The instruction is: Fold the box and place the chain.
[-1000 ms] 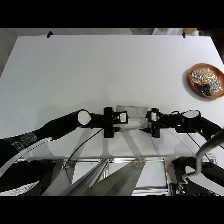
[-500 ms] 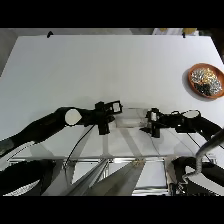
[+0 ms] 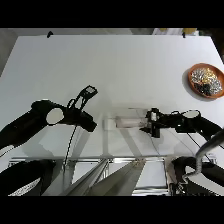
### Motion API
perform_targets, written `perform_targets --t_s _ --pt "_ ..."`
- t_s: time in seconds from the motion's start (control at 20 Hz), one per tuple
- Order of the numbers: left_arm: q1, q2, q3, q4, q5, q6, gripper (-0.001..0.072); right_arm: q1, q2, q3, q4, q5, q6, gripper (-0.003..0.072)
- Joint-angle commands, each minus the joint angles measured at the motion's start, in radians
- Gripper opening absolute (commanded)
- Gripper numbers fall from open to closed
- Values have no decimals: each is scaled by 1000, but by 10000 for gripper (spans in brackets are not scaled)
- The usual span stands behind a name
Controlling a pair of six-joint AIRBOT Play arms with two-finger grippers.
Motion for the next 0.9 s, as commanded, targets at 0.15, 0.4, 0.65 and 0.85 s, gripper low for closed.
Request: perform_targets --t_s 0.15,0.4,0.65,0.85 --pt "6 -162 1 -195 174 -198 9 0 1 0 0 0 0 356" --pt "6 -237 1 -197 166 -218 9 0 1 0 0 0 0 356" --pt "-8 -235 2 -308 127 4 7 0 1 0 0 0 0 356" --pt "-39 -235 4 -344 130 41 7 0 1 0 0 0 0 356"
